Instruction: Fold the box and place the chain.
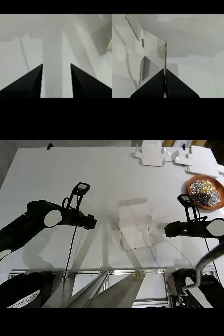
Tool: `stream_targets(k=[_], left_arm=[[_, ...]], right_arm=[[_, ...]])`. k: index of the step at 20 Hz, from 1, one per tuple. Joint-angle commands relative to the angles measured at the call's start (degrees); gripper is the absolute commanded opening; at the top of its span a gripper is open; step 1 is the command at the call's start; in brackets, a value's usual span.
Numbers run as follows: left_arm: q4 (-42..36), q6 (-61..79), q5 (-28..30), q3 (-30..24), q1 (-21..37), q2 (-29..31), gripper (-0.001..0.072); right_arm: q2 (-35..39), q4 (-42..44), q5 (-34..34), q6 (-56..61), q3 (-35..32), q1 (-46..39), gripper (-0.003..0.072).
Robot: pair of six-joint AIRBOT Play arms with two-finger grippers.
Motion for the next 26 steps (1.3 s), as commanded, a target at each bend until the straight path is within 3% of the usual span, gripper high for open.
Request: stream_targets(k=[1, 6, 7, 9, 10, 12, 14, 16, 17, 18, 19, 21, 24, 26], left_arm=[[-2.0, 0.5, 9.4, 0.0, 0.0, -0.1, 0.0391], [1.7, 0.5, 26.1, 0.0, 0.1, -0.1, 0.0389], [1.8, 0.5, 29.1, 0.0, 0.0, -0.1, 0.0358], [1.7, 0.5, 33.5, 0.0, 0.1, 0.0, 0.0117], [1.6, 0.1, 36.7, 0.0, 0.0, 0.0, 0.0059], [1.4, -4.4, 38.1, 0.0, 0.1, -0.1, 0.008], [1.6, -3.9, 35.3, 0.0, 0.5, -0.7, 0.0233], [1.5, -2.4, 31.0, 0.0, 0.8, -2.6, 0.0249], [1.2, -0.7, 28.9, 0.0, 0.9, -4.0, 0.0422], [-0.4, 0.5, 27.6, 0.0, 1.1, -5.3, 0.0475], [-4.4, 5.2, 26.6, 0.0, 1.7, -6.6, 0.0475], [-22.1, 25.3, 22.3, 1.1, 4.5, -9.1, 0.0476], [-57.5, 61.6, -0.4, 6.5, 13.4, -15.0, 0.0476], [-65.1, 68.7, -11.2, 9.4, 17.1, -19.6, 0.0475]], right_arm=[[0.6, 1.1, -1.1, -0.3, -0.9, 0.7, 0.0021], [0.6, 1.1, -0.9, -0.2, -1.0, 0.7, 0.0021], [0.6, 1.1, -0.9, -0.3, -1.0, 0.7, 0.0021], [0.6, 1.1, -0.9, -0.3, -0.9, 0.7, 0.0021], [0.6, 1.1, -0.9, -0.3, -0.9, 0.7, 0.0021], [0.6, 1.1, -0.9, -0.3, -0.9, 0.7, 0.0022], [0.6, 1.1, -0.9, -0.2, -0.9, 0.7, 0.0022], [0.6, 1.1, -0.9, -0.2, -0.9, 0.7, 0.0022], [0.6, 1.1, -0.9, -0.2, -0.9, 0.7, 0.0022], [0.6, 1.1, -0.9, -0.2, -1.0, 0.7, 0.0022], [0.6, 1.1, -0.9, -0.2, -0.9, 0.7, 0.0022], [0.6, 1.1, -0.8, -0.2, -0.9, 0.7, 0.0022], [0.6, 1.2, -0.7, -0.2, -0.9, 0.7, 0.0022], [0.6, 1.1, -0.6, -0.2, -1.0, 0.7, 0.0022]])
